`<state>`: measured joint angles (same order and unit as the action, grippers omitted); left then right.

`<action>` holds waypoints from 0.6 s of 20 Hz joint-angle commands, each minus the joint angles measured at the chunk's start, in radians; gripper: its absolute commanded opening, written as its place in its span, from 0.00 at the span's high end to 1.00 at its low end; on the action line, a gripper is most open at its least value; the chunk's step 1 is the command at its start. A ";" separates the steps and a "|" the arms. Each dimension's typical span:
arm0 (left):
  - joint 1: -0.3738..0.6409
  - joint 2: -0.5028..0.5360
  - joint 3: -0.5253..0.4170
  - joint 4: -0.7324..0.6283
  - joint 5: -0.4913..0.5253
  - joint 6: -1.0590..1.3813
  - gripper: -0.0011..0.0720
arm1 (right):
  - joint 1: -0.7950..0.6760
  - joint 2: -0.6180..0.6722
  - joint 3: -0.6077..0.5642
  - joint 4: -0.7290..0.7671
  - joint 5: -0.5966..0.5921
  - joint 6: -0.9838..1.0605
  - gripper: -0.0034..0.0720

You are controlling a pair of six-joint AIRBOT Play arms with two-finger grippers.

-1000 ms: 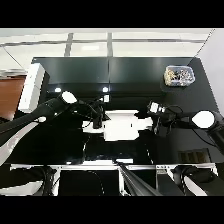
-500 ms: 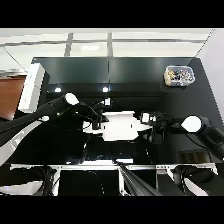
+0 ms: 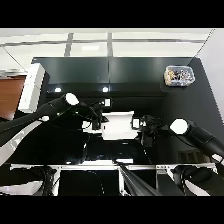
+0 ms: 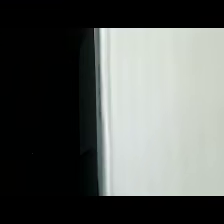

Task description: Fold the box and place the chain.

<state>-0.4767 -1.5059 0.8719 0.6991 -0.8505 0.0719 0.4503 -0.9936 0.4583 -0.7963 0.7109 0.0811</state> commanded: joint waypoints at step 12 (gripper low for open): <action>-0.001 0.000 -0.001 -0.001 0.003 0.000 0.95 | -0.030 -0.028 0.088 0.098 -0.079 -0.123 0.07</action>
<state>-0.4770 -1.5059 0.8715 0.6983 -0.8490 0.0711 0.4423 -1.0183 0.5323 -0.7311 0.6163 0.0051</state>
